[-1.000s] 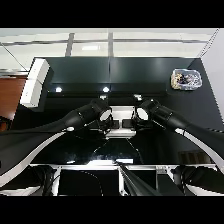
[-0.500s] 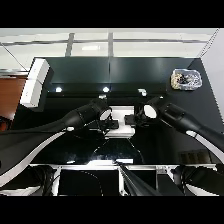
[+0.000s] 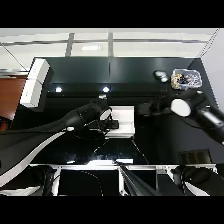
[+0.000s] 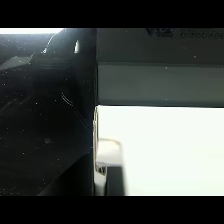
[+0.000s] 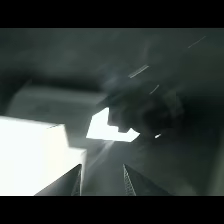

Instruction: Fold the box and place the chain.

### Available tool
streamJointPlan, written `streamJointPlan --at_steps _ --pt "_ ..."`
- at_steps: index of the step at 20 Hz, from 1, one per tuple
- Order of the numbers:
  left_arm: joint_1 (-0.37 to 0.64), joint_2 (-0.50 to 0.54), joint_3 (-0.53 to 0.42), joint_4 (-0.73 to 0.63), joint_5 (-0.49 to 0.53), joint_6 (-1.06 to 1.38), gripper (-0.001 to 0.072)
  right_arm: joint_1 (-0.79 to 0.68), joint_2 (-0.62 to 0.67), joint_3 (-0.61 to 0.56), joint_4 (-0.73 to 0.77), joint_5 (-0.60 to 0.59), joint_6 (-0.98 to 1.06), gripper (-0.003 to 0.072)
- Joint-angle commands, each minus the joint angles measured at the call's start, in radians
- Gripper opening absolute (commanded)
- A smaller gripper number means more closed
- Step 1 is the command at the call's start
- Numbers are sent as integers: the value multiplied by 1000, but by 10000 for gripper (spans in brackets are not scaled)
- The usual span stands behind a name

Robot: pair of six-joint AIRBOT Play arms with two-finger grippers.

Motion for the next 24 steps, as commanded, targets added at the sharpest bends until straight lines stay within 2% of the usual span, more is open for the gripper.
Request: streamJointPlan --at_steps 1,3,6,7,8,9,12,18,24 --pt "0 0 0 0 0 0 32 -125 48 -7 -375 -10 -50 314" --pt "0 0 0 0 0 0 32 -240 36 -31 -446 -138 -116 313" --pt "1 0 0 0 0 0 33 -441 -39 -32 -436 -335 -121 315" --pt "1 0 0 0 0 0 33 -496 -77 -27 -422 -387 -121 372" --pt "1 0 0 -1 0 0 33 -539 -121 -16 -393 -420 -122 630" --pt "1 0 0 0 1 0 33 -571 -176 10 -363 -419 -128 666" --pt "1 0 0 -3 20 0 33 -619 -337 147 -282 -346 -140 667" --pt "1 0 0 -5 26 1 33 -712 -618 549 3 -129 -109 664" --pt "1 0 0 -4 18 1 33 -776 -751 769 11 10 48 662"
